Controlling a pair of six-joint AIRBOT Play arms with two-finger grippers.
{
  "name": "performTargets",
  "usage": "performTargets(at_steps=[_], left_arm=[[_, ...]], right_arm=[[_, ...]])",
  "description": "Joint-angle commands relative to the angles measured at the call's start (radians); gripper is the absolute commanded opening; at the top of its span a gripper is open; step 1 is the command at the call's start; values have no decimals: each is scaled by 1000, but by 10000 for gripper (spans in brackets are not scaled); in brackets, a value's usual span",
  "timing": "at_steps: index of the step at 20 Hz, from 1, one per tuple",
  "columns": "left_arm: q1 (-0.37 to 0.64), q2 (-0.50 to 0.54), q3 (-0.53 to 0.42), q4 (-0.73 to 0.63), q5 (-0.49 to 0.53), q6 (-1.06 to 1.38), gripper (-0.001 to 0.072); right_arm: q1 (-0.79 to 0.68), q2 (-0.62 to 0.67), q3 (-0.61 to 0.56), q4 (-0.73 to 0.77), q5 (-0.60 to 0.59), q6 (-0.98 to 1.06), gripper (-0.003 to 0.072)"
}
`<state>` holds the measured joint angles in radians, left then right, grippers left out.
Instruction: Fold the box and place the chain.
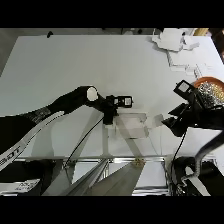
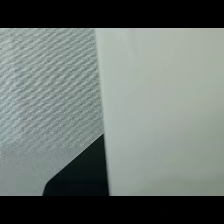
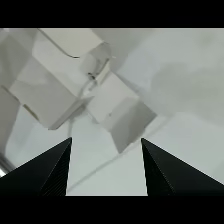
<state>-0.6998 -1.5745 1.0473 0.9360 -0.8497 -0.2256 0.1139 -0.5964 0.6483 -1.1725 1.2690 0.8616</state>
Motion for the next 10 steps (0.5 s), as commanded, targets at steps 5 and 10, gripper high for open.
performTargets(at_steps=[5, 10], left_arm=[[0, 0, 0, 0, 0, 0, 10], [0, 0, 0, 0, 0, 0, 10]], right_arm=[[154, -53, 0, 6, 13, -59, 390], [197, -51, -16, 1, 53, -107, 389]])
